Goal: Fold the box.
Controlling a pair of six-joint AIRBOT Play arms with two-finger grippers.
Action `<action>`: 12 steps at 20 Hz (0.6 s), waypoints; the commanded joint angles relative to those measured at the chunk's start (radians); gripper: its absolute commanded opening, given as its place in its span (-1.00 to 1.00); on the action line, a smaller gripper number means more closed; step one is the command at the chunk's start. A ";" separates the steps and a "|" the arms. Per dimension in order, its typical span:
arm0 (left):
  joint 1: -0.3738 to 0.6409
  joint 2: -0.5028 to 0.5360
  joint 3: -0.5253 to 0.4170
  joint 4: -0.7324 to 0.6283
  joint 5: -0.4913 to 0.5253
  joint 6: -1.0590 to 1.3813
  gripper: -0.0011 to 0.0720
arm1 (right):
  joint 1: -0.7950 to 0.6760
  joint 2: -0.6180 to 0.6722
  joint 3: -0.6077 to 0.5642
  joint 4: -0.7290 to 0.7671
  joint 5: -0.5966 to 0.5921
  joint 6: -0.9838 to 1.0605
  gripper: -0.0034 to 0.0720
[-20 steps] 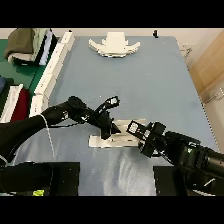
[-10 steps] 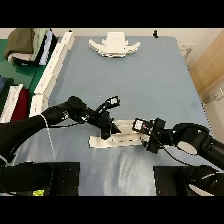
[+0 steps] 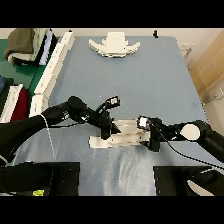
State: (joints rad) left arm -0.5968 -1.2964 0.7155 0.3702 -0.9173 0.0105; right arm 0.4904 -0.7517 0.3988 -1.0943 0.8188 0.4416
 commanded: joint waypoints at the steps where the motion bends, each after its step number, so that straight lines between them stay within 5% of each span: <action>1: 0.000 0.001 0.000 0.000 0.000 0.000 -0.93 | -0.031 -0.057 -0.037 0.127 0.012 -0.126 1.00; 12: 0.000 0.001 0.000 0.000 0.000 0.000 -0.93 | -0.031 -0.072 -0.064 0.165 0.025 -0.109 1.00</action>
State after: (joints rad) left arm -0.5968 -1.2964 0.7155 0.3714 -0.9203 0.0109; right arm 0.4595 -0.8219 0.3470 -0.9474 0.8352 0.3325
